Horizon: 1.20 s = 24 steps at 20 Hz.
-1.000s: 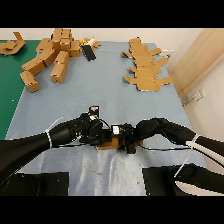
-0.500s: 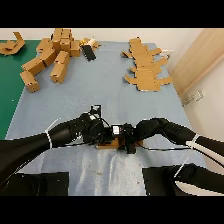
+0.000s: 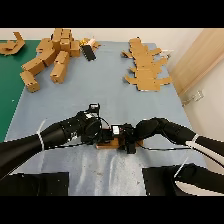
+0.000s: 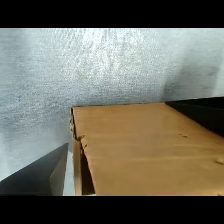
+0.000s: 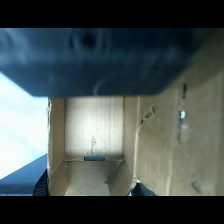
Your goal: Fold the box.
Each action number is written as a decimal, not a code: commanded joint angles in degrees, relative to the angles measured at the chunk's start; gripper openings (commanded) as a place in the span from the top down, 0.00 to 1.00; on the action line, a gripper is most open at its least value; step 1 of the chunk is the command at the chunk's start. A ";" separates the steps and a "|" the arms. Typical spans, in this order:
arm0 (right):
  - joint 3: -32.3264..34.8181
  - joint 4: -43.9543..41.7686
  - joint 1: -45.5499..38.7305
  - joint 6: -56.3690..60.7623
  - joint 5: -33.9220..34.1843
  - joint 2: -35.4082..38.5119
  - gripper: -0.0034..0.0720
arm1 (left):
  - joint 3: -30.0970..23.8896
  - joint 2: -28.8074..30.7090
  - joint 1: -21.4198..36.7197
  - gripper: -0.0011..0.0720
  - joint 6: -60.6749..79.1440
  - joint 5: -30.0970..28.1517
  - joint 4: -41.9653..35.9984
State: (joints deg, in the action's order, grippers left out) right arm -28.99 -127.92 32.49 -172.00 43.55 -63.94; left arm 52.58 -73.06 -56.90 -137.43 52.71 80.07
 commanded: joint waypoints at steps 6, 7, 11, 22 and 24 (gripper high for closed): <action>-0.04 -0.02 0.04 0.07 0.02 -0.02 0.29 | -0.02 6.14 2.12 0.32 0.04 5.77 2.71; -0.04 -0.02 0.04 0.04 0.02 -0.02 0.29 | -0.02 7.10 2.38 0.32 0.02 6.78 2.78; -0.04 -0.02 0.04 0.04 0.02 -0.02 0.29 | -0.02 10.49 2.47 0.32 0.09 14.53 5.14; -0.04 -0.02 0.02 0.07 0.04 -0.02 0.29 | -0.57 10.51 2.36 0.97 6.56 27.12 19.39; -0.04 -0.02 0.02 0.07 0.04 -0.02 0.29 | -3.80 10.25 3.56 0.97 16.63 17.84 25.73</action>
State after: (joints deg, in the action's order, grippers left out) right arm -28.99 -127.92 32.49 -171.98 43.59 -63.94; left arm 51.07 -62.13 -54.28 -129.56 77.73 96.88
